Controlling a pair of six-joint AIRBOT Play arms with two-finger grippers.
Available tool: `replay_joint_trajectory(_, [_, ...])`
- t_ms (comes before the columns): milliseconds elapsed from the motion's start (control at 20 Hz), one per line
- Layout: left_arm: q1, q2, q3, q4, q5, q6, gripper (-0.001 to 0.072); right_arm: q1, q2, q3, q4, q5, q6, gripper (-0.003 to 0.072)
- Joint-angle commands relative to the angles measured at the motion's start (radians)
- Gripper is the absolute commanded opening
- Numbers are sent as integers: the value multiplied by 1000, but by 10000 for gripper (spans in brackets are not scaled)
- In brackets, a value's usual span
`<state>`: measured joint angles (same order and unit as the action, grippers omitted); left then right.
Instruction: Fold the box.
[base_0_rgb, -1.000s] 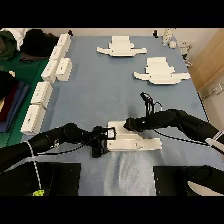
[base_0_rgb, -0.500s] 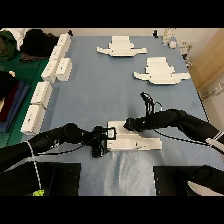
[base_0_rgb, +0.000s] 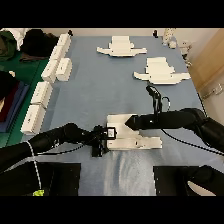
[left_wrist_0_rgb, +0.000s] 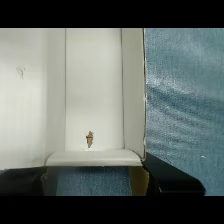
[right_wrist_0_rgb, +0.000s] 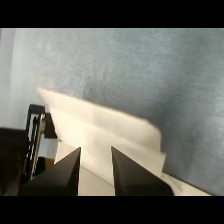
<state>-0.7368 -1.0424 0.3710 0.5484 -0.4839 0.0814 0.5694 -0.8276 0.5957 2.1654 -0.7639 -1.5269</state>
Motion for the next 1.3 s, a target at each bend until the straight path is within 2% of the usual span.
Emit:
replay_joint_trajectory(0, [1, 1, 1, 1, -5, 0, 260, 0, 115, 3, -109, -171, -61, 289])
replay_joint_trajectory(150, [1, 1, 1, 1, -5, 0, 260, 0, 184, 3, -174, -425, -311, 290])
replay_joint_trajectory(200, [1, 1, 1, 1, -5, 0, 259, 0, 197, 0, -188, -497, -379, 314])
replay_joint_trajectory(250, [1, 1, 1, 1, -5, 0, 259, 0, 204, -8, -213, -543, -431, 428])
replay_joint_trajectory(300, [1, 1, 1, 1, -5, 0, 260, 0, 207, -21, -241, -557, -482, 541])
replay_joint_trajectory(350, [1, 1, 1, 1, -5, 0, 260, 0, 204, -38, -278, -551, -547, 596])
replay_joint_trajectory(500, [1, 1, 1, 1, -5, 0, 259, 0, 164, -80, -367, -462, -673, 597])
replay_joint_trajectory(800, [1, 1, 1, 1, -5, 0, 259, 0, 29, -94, -340, -248, -1029, 592])
replay_joint_trajectory(1000, [1, 1, 1, 1, -5, 0, 259, 48, -21, -95, -307, -180, -1074, 586])
replay_joint_trajectory(1100, [1, 1, 1, 1, -5, 0, 259, 66, -32, -95, -307, -157, -1075, 502])
replay_joint_trajectory(1150, [1, 1, 1, 1, -5, 0, 259, 73, -40, -97, -306, -153, -1075, 488])
replay_joint_trajectory(1200, [1, 1, 1, 1, -5, 0, 260, 79, -46, -97, -304, -158, -1075, 349])
replay_joint_trajectory(1250, [1, 1, 1, 1, -6, 0, 259, 83, -47, -97, -293, -161, -1075, 279])
